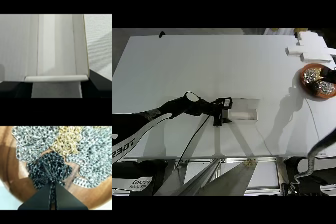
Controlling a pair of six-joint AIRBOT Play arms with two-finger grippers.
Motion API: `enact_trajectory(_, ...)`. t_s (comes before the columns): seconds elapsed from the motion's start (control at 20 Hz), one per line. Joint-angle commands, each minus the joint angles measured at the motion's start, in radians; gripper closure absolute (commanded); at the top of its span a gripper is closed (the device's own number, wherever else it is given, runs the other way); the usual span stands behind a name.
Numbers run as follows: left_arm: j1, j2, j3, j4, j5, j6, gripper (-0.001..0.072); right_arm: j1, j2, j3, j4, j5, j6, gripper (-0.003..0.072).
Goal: Fold the box and place the chain.
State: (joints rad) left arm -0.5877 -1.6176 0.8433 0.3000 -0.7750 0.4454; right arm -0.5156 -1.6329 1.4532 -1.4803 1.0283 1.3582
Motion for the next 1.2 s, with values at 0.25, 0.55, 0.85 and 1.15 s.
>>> enact_trajectory(0.25, 0.0, 0.0, 0.0, 0.0, 0.0, 0.0, 0.067, 0.099, 0.278, 0.0, 0.1, 0.212, -0.103, 0.0674)
enact_trajectory(0.55, 0.0, 0.0, 0.0, 0.0, 0.0, 0.0, 0.067, 0.255, 0.56, -0.002, 0.255, 0.309, -0.103, 0.0674)
enact_trajectory(0.85, 0.0, 0.0, 0.0, 0.0, 0.0, 0.0, 0.067, 0.42, 0.755, -0.003, 0.32, 0.469, -0.083, 0.0674)
enact_trajectory(1.15, 0.0, 0.0, 0.0, 0.0, 0.0, 0.0, 0.067, 0.575, 0.884, -0.003, 0.365, 0.523, -0.037, 0.0674)
